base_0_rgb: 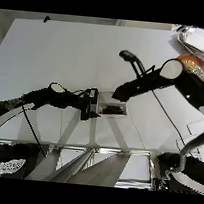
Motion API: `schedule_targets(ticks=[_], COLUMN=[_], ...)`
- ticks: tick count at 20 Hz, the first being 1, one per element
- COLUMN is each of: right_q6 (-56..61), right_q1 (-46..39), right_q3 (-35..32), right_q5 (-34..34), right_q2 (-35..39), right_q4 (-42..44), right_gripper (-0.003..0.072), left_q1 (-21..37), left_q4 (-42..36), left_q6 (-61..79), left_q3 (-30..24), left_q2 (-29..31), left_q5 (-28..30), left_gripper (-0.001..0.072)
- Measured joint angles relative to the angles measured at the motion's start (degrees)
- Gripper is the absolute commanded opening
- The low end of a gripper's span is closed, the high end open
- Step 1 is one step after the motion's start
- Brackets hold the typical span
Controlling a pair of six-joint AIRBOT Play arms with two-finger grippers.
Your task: Fold the box and place the chain.
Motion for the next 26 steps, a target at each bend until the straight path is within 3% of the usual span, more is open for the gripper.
schedule_targets(ticks=[4, 11, 13, 18, 20, 26], right_q6=[-7.45, -16.79, -19.34, -23.71, -25.16, -29.44], right_q1=[-4.90, -6.86, -6.21, -5.62, -5.25, -1.38], right_q3=[8.13, 11.21, 11.39, 11.43, 11.04, 9.90], right_q5=[1.75, 7.93, 10.80, 17.46, 19.61, 19.17], right_q2=[-1.84, -15.56, -17.68, -17.42, -17.07, -16.65], right_q4=[0.35, 0.33, 0.48, 2.64, 2.86, -1.92], right_gripper=[0.0221, 0.0233, 0.0357, 0.0373, 0.0444, 0.0425], left_q1=[0.00, 0.00, 0.00, 0.00, 0.00, 0.00], left_q4=[0.00, 0.00, 0.00, 0.00, 0.00, 0.00], left_q6=[0.00, -0.02, -0.02, -0.02, 0.00, 0.00], left_q3=[0.00, 0.00, 0.00, 0.00, 0.00, 0.00], left_q2=[0.00, 0.00, 0.00, 0.00, 0.00, 0.00], left_q5=[0.00, 0.00, 0.00, 0.00, 0.00, 0.00], left_gripper=[0.0088, 0.0088, 0.0088, 0.0088, 0.0088, 0.0088])
